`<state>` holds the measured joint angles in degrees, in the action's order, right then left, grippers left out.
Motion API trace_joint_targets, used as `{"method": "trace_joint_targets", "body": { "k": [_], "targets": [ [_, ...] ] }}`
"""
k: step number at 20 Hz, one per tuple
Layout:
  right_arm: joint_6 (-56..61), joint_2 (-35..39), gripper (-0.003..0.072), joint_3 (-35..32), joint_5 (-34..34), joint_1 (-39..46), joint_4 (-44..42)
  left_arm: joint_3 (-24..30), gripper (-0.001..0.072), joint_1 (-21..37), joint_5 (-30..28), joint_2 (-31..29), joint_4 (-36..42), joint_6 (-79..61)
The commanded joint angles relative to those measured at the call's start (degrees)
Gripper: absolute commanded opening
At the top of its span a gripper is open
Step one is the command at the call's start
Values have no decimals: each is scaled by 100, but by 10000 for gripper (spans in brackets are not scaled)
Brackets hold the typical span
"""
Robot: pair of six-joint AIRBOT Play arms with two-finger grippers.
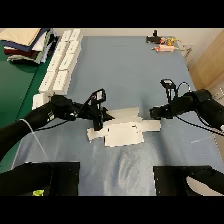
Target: Fold the box.
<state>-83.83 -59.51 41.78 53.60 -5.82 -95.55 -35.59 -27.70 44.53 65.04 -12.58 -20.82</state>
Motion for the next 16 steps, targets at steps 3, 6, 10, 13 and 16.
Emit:
{"method": "trace_joint_targets", "body": {
  "k": [3,6,10,13,16],
  "targets": [
    [46,7,380,11,-7,0,-223,542,8,-317,-750,-216,232,-555],
    [46,7,380,11,-9,0,-289,693,9,-376,-953,-216,232,-557],
    [46,11,380,11,-4,0,-330,796,10,-374,-964,-216,232,-553],
    [46,103,380,11,-13,0,-345,793,13,-374,-957,-216,229,-540],
    [44,197,380,17,-17,2,-348,782,13,-374,-835,-223,229,-531]
  ]
}}
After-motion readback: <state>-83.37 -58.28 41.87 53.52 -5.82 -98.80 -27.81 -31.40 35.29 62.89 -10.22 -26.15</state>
